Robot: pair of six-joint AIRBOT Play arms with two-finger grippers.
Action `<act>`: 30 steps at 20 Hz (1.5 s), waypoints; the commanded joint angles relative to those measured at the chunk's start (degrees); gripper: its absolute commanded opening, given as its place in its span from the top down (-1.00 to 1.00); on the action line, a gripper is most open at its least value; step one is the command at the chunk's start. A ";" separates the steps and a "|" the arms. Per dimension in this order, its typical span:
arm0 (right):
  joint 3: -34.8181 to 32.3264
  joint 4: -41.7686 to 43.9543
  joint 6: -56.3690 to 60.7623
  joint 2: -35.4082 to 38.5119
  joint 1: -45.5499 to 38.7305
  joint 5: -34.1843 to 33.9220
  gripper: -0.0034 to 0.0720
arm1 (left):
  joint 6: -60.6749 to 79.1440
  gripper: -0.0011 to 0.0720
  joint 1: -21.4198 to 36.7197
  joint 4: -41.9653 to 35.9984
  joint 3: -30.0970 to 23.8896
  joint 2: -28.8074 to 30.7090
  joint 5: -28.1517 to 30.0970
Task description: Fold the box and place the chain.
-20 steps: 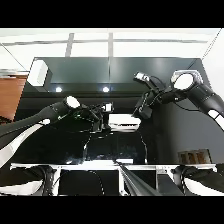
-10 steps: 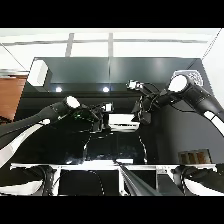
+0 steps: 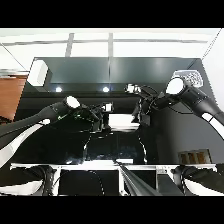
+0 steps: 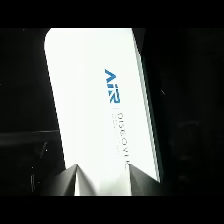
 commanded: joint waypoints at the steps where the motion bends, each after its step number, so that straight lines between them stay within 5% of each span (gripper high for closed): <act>1: -0.04 -0.24 0.28 -0.02 0.20 1.38 0.23 | 0.02 0.20 -0.04 0.00 0.04 -0.02 0.00; 30: -3.19 0.04 2.08 0.42 1.09 0.72 0.20 | 0.02 0.20 -0.04 0.00 0.04 -0.02 0.00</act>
